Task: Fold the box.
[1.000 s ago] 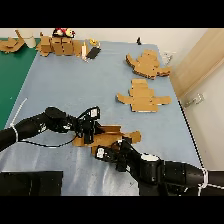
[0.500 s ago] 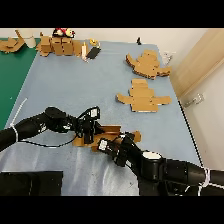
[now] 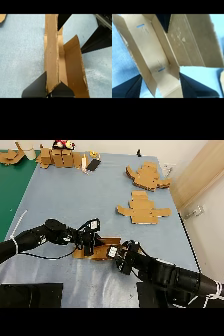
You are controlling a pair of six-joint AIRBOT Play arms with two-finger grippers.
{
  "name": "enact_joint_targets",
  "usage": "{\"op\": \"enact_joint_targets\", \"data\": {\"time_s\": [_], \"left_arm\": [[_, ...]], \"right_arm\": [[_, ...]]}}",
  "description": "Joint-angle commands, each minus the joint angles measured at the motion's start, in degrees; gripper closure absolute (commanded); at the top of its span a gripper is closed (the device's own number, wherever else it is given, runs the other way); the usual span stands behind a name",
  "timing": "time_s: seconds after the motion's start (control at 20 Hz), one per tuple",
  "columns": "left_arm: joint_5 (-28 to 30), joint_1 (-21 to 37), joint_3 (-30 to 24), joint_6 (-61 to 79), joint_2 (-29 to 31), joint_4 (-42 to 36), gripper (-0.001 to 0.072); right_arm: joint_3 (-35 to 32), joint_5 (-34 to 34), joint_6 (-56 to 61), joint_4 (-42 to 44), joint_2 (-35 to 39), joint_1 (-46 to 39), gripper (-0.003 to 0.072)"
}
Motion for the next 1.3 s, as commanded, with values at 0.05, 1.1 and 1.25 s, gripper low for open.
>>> {"op": "enact_joint_targets", "data": {"time_s": [0.05,1.1,1.25], "left_arm": [[0.0,0.0,0.0,0.0,0.0,0.0,0.0698],[0.0,0.0,0.0,0.0,0.0,0.0,0.0699],[0.0,0.0,0.0,0.0,0.0,0.0,0.0698]], "right_arm": [[-0.8,7.3,-9.9,3.8,0.4,-6.1,-0.0034],[10.5,-9.9,-89.4,67.8,-19.3,-37.2,-0.0034],[10.7,-9.8,-89.4,66.7,-20.4,-37.2,-0.0034]]}}
